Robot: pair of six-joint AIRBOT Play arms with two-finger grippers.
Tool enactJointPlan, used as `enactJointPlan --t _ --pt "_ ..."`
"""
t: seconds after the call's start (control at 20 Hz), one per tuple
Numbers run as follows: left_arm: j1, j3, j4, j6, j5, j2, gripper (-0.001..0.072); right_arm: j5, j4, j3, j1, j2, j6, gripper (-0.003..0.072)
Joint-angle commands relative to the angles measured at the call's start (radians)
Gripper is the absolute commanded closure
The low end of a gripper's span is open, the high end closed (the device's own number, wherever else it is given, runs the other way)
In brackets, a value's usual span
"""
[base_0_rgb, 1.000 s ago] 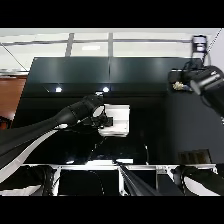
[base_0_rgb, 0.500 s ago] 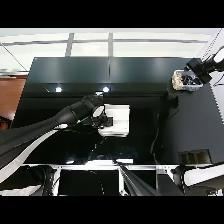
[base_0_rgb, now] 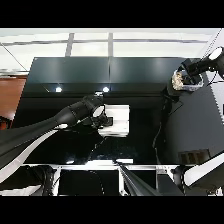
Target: Fold the box and place the chain.
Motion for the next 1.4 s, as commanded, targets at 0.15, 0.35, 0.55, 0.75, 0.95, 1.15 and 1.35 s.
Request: enactJointPlan --t 0.15,0.35,0.55,0.75,0.95,1.15,1.35 --pt "0.001 0.0 0.001 0.0 0.001 -0.001 0.0681 0.029 0.016 0.006 0.008 -0.032 0.005 0.0145" --pt "0.001 0.0 0.0 0.0 0.001 -0.001 0.0681 0.031 0.022 0.006 0.008 -0.034 -0.072 0.0614" --pt "0.001 0.0 0.0 0.0 0.001 -0.001 0.0681 0.053 0.14 0.055 -0.022 -0.016 -0.358 0.0666" --pt "0.001 0.0 0.0 0.0 0.0 -0.001 0.0682 0.12 0.142 0.136 -0.05 0.082 -0.525 0.0667" --pt "0.001 0.0 0.0 0.0 0.0 -0.001 0.0681 0.14 0.142 0.17 -0.058 0.273 -0.644 0.0668" --pt "0.001 0.0 0.0 0.0 0.0 -0.001 0.0682 0.126 0.17 0.234 -0.058 0.463 -0.723 0.067" --pt "0.001 0.0 0.0 0.0 0.0 -0.001 0.0682 0.114 0.239 0.304 -0.058 0.615 -0.731 0.067"
